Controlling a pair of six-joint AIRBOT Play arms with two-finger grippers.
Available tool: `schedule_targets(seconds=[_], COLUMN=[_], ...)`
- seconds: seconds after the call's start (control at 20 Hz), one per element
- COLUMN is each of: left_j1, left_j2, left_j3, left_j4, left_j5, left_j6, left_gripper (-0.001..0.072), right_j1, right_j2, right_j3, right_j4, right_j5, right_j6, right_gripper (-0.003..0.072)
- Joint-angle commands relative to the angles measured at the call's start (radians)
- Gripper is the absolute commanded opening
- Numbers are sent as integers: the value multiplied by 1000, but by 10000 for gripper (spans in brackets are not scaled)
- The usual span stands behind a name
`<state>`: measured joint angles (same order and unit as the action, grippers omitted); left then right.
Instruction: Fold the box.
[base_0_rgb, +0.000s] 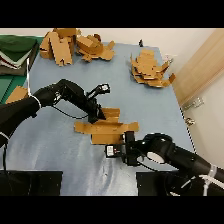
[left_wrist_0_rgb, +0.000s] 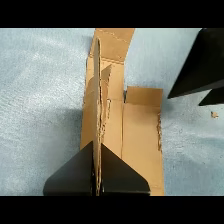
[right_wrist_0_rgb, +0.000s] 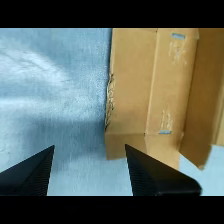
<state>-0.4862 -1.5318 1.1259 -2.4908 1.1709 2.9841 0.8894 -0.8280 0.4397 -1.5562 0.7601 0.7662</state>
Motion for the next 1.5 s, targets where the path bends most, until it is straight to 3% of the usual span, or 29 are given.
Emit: schedule_targets(seconds=[0.0,0.35,0.9,1.15,1.45], left_j1=[0,0,0,0,0], left_j2=[0,0,0,0,0], left_j3=[1,1,1,1,1], left_j4=[0,0,0,0,0], left_j5=[0,0,1,2,1], left_j6=[0,0,0,0,0], left_gripper=[14,14,14,14,14], right_j1=[27,26,26,26,-36], right_j2=[-117,-114,-188,-214,-214], right_j3=[-2,49,65,65,65], right_j4=[-104,-113,-134,-264,-285], right_j5=[-90,-171,-176,-229,-229], right_j6=[64,74,92,269,284], right_gripper=[720,720,720,720,720])
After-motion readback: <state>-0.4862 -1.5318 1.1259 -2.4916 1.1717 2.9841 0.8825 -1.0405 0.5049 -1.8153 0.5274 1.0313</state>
